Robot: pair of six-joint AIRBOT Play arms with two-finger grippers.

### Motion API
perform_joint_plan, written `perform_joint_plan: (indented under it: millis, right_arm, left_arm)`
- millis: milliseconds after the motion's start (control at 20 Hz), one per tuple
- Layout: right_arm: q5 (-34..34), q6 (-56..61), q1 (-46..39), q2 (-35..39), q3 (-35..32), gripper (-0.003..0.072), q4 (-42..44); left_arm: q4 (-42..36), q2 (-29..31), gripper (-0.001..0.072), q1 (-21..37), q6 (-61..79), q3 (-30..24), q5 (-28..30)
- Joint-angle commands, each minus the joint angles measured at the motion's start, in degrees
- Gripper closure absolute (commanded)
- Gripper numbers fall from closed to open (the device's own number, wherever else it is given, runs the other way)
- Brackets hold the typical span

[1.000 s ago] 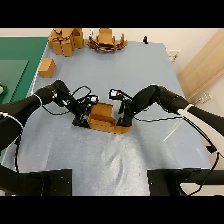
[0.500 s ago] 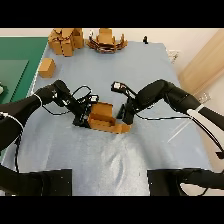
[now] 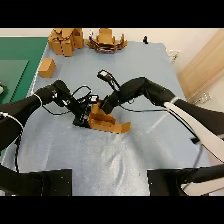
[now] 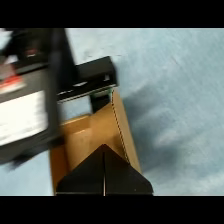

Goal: Fold the box.

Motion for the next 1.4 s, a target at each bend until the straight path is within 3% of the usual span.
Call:
perform_joint_plan:
  millis: [0, 150, 450, 600, 750, 850, 950, 1150, 1200, 1250, 1300, 1350]
  right_arm:
    - [-14.0, 8.7, -2.2, -11.2, 10.6, 0.0684, -3.4]
    - [-27.4, 9.9, -2.8, -17.7, 15.5, 0.0684, -2.4]
    - [-26.1, 7.4, -2.9, -18.2, 17.9, 0.0684, -2.6]
    - [-22.8, 7.1, -3.3, -12.2, 18.7, 0.0684, -6.1]
    - [-31.6, 7.6, -4.1, -4.1, 18.5, 0.0684, -10.0]
    - [-33.0, 7.8, -4.5, 2.7, 13.8, 0.0684, -12.1]
    - [-27.8, 7.7, -4.6, 10.9, 4.5, 0.0685, -17.7]
    - [-4.3, 5.0, -2.4, 26.0, -22.7, 0.0681, -23.6]
    - [-1.0, 2.8, -1.6, 27.2, -27.5, 0.0649, -22.6]
    - [1.4, 0.9, -0.8, 27.2, -30.1, 0.0413, -22.1]
    - [4.5, -0.4, 0.1, 26.4, -31.4, 0.0112, -21.3]
    - [7.7, -0.5, 1.1, 25.2, -31.3, 0.0099, -21.2]
  left_arm:
    - [0.0, 0.0, 0.0695, 0.0, 0.0, 0.0, 0.3]
    - [0.0, 0.0, 0.0695, 0.0, 0.0, 0.0, 0.5]
    - [0.0, 0.0, 0.0695, 0.0, 0.0, 0.0, 1.5]
    - [0.0, 0.0, 0.0695, 0.0, 0.0, 0.0, 1.5]
    - [0.0, 0.0, 0.0694, 0.0, 0.0, 0.0, 1.5]
    - [0.0, 0.0, 0.0694, 0.0, -0.1, 0.0, 1.4]
    - [0.0, 0.0, 0.0694, 0.0, -0.1, 0.0, 1.5]
    - [0.0, 0.0, 0.0694, 0.0, -0.1, 0.0, 1.5]
    - [0.0, 0.0, 0.0694, 0.0, -0.1, 0.0, 1.5]
    - [0.0, 0.0, 0.0694, 0.0, -0.1, 0.0, 1.5]
    - [0.0, 0.0, 0.0694, 0.0, -0.1, 0.0, 1.5]
    - [0.0, 0.0, 0.0694, 0.0, -0.1, 0.0, 1.5]
